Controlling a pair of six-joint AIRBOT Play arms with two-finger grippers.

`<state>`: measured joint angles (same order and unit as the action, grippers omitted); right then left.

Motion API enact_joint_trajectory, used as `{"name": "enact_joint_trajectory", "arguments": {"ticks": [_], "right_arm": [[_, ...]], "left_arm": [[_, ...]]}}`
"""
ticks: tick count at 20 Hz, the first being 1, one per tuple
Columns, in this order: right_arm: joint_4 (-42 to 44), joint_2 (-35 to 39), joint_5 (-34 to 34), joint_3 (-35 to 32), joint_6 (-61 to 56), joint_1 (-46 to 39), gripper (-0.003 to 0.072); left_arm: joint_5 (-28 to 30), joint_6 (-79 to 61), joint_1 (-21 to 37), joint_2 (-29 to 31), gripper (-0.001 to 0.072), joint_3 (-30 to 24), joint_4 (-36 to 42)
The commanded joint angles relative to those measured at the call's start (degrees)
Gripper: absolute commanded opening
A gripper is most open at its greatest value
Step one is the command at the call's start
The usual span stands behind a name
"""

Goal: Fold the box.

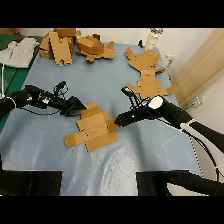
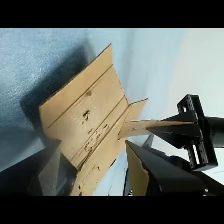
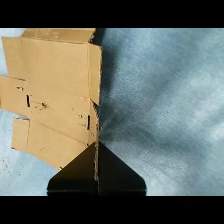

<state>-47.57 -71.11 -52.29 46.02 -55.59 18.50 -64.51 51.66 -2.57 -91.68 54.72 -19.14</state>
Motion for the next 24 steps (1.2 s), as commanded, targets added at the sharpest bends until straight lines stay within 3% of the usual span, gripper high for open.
{"name": "enact_joint_trajectory", "arguments": {"ticks": [1, 10, 18, 24], "right_arm": [[-1.7, 0.1, 0.2, 0.0, -1.0, 0.2, 0.0005], [-1.6, 0.1, 0.3, 0.0, -1.0, 0.2, 0.0005], [2.2, 0.1, -0.3, 0.0, -0.2, 0.2, 0.0005], [2.1, 0.1, -1.5, 0.0, -0.3, 0.2, 0.0005]], "left_arm": [[-3.5, 0.0, 1.3, 0.0, 0.0604, 0.4, -0.4], [-4.4, 0.9, 2.2, -0.1, 0.0604, 0.3, -3.4], [2.5, 0.3, -4.5, -1.2, 0.0604, 0.3, -3.5], [2.8, -4.5, -4.9, -1.6, 0.0583, 0.3, 3.0]]}}
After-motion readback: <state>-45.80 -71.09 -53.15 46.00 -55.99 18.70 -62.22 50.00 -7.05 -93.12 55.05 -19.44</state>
